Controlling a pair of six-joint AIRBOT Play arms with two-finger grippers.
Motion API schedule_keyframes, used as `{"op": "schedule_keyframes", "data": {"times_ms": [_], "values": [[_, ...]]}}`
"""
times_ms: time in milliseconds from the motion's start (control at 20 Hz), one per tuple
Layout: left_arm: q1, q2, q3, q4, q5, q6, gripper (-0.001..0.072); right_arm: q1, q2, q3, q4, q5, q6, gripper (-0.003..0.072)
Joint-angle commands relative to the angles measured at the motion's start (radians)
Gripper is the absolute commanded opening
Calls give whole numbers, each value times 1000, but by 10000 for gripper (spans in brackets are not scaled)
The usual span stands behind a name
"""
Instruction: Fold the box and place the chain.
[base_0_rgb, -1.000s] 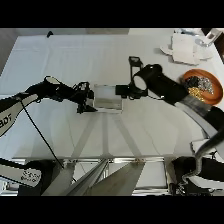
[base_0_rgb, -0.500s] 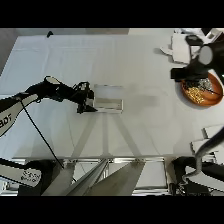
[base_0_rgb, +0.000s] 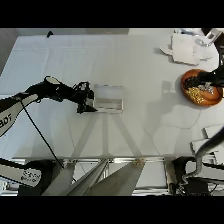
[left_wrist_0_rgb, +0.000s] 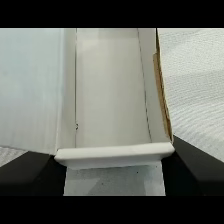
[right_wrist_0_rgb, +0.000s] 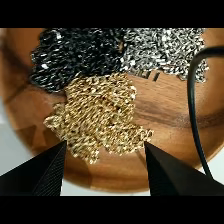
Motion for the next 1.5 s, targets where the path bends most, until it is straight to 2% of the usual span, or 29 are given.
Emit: {"op": "schedule_keyframes", "data": {"times_ms": [0, 250, 300, 350, 400, 500, 550, 600, 650, 800, 1050, 1450], "values": [[0, 0, 1, 0, 0, 0, 154, -48, -85, 1, 5, -72, -17, 539], [0, 0, 1, 0, 0, 0, 154, -51, -200, 1, 1, -88, -5, 534], [0, 0, 1, 0, 0, 0, 154, -51, -216, 1, 1, -90, -5, 491], [0, 1, 1, 0, 0, 0, 154, -51, -226, 1, 4, -105, -5, 394], [0, 1, 1, 0, 0, 0, 154, -51, -229, 1, 11, -114, -5, 341], [0, 0, 1, 0, 0, 0, 154, -51, -229, 1, 24, -125, -5, 289], [0, 0, 1, 0, 0, 0, 154, -51, -229, 1, 24, -122, -5, 206], [0, 1, 1, 0, 0, 0, 154, -51, -228, 1, 24, -113, -5, 68], [0, 1, 1, 0, 0, 0, 154, -51, -228, 1, 24, -104, -6, 11], [0, 0, 1, 0, 0, 0, 154, -36, -197, 2, 23, -97, -18, 10], [0, 0, 1, 0, 0, 0, 154, 13, -39, 2, 19, -56, -46, 9], [0, 0, 1, 0, 0, 0, 154, 179, 192, 2, 20, 184, -46, 7]]}}
